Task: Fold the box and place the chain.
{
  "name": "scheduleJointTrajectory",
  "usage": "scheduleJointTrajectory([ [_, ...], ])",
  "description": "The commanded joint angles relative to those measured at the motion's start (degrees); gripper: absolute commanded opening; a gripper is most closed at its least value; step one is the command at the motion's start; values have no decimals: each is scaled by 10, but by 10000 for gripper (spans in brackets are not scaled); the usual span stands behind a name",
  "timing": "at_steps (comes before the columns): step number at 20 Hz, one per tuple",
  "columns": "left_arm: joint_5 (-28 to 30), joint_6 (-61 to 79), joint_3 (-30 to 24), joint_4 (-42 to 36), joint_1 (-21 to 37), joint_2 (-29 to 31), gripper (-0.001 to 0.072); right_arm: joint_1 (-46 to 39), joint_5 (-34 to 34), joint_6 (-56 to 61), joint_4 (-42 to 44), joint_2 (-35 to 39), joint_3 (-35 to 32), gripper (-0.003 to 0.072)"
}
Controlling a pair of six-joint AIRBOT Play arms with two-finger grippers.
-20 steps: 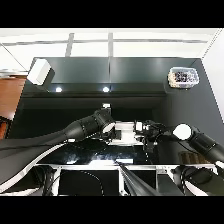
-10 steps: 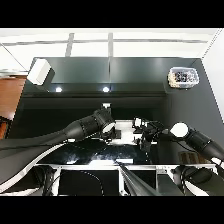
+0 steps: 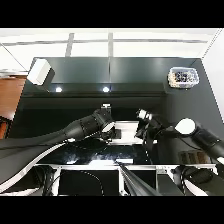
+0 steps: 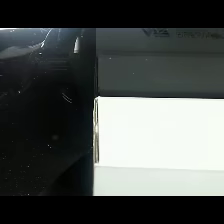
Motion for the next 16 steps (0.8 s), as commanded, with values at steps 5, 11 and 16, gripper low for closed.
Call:
scheduleJointTrajectory([
  [5,-2,0,0,0,0,0,33,-331,146,400,-111,47,54,48],
  [11,-2,0,0,0,0,0,33,-389,189,464,-45,-72,-10,48],
  [16,-2,0,0,0,0,0,33,-294,193,452,-23,-147,-14,49],
])
